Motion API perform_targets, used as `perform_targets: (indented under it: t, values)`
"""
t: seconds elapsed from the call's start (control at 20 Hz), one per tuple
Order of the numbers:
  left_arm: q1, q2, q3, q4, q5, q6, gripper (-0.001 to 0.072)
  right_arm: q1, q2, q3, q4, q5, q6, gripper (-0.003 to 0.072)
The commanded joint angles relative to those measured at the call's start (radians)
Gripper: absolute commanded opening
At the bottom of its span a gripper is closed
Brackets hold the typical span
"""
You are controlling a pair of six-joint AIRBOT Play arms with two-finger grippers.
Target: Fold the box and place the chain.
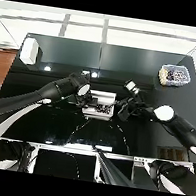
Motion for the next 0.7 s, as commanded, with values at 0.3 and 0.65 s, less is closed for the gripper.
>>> perform_targets:
  t: [0.3, 0.65]
  values:
    - [0.001, 0.001, 0.0, 0.0, 0.0, -0.001, 0.0031, -0.014, 0.159, 0.0, 0.315, 0.158, 0.373, 0.0016]
    - [0.001, 0.001, 0.0, 0.0, 0.0, -0.001, 0.0031, 0.032, 0.062, 0.001, 0.28, 0.156, 0.446, 0.0363]
